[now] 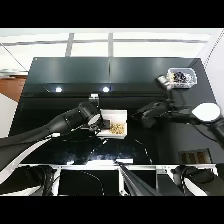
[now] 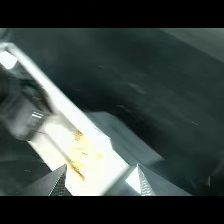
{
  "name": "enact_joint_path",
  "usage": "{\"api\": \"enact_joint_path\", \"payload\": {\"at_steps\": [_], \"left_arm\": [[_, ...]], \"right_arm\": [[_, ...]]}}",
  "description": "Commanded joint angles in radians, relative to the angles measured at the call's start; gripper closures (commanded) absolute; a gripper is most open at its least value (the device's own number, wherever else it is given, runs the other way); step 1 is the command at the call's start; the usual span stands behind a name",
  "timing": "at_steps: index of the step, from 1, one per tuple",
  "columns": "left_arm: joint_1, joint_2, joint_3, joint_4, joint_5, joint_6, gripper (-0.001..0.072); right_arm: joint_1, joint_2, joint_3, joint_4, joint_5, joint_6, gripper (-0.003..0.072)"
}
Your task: Fold the box and place the chain.
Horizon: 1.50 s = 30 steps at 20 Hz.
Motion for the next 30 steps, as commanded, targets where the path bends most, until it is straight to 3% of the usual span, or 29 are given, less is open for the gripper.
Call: {"api": "enact_joint_path", "payload": {"at_steps": [1, 5, 6, 8, 9, 13, 16, 19, 22, 25, 27, 30], "left_arm": [[-0.018, -0.011, 0.033, 0.02, 0.045, -0.058, 0.0683], [-0.017, -0.063, 0.073, 0.012, -0.005, -0.056, 0.0674], [-0.017, -0.064, 0.074, 0.0, -0.002, -0.056, 0.0608], [-0.014, -0.056, 0.089, 0.001, -0.016, 0.023, 0.0201], [-0.01, -0.045, 0.109, 0.001, -0.049, 0.103, 0.0111], [0.019, 0.073, 0.15, 0.01, -0.214, 0.42, 0.011], [0.103, 0.22, 0.07, 0.026, -0.25, 0.651, 0.011], [0.274, 0.372, -0.096, -0.184, -0.18, 0.876, 0.011], [0.471, 0.493, -0.279, -0.52, -0.084, 1.268, 0.0111], [0.598, 0.484, -0.384, -0.752, -0.019, 1.583, 0.0111], [0.608, 0.445, -0.413, -0.823, 0.046, 1.795, 0.0005], [0.582, 0.379, -0.415, -0.901, 0.122, 2.169, 0.0004]], "right_arm": [[-0.21, 0.048, 0.001, -0.048, 0.121, 0.035, 0.0177], [-0.278, 0.048, 0.001, -0.05, 0.127, 0.061, 0.0179], [-0.277, 0.048, 0.001, -0.048, 0.13, 0.061, 0.0179], [-0.277, 0.048, 0.001, -0.05, 0.131, 0.061, 0.0179], [-0.277, 0.048, 0.001, -0.05, 0.131, 0.061, 0.0179], [-0.277, 0.048, 0.001, -0.058, 0.116, 0.061, 0.0179], [-0.277, 0.048, 0.001, -0.06, 0.108, 0.06, 0.0179], [-0.277, 0.048, 0.001, -0.06, 0.108, 0.06, 0.0179], [-0.277, 0.048, 0.001, -0.054, 0.09, 0.061, 0.0179], [-0.277, 0.048, 0.0, -0.05, 0.085, 0.061, 0.0177], [-0.277, 0.048, 0.0, -0.051, 0.09, 0.06, -0.0019], [-0.277, 0.048, 0.0, -0.051, 0.107, 0.06, -0.0023]]}}
